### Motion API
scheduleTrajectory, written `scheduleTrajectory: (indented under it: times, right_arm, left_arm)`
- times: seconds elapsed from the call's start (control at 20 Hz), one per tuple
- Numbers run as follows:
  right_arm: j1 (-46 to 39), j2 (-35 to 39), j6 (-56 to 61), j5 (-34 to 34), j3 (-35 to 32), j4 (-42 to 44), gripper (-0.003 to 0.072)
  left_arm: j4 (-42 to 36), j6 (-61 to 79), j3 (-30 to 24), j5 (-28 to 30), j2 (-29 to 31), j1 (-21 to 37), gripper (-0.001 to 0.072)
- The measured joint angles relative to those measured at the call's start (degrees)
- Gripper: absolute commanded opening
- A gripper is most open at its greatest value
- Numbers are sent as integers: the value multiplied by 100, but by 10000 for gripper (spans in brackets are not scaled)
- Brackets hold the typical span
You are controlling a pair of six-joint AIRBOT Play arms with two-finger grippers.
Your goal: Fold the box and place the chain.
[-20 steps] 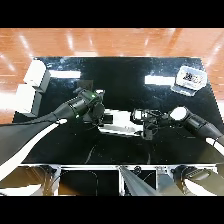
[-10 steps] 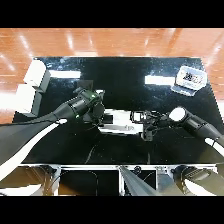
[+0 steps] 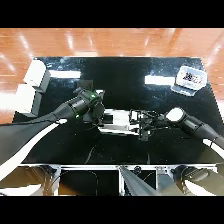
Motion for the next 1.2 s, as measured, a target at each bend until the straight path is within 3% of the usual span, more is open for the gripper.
scheduleTrajectory:
  times: [0.95,1.0,1.05,1.1,1.2]
  right_arm:
    - [560,-85,-61,-955,0,562,323]
    - [566,-85,-61,-968,0,564,366]
    - [566,-85,-59,-968,0,566,540]
    - [566,-85,-55,-968,0,581,586]
    - [566,-85,-35,-968,0,581,586]
  left_arm:
    - [-13,0,0,-2,-4,0,21]
    - [-15,0,0,-2,-2,0,22]
    - [-15,0,0,-2,-4,0,22]
    - [-17,-4,0,0,-4,0,22]
    - [-22,-13,0,0,-4,0,22]
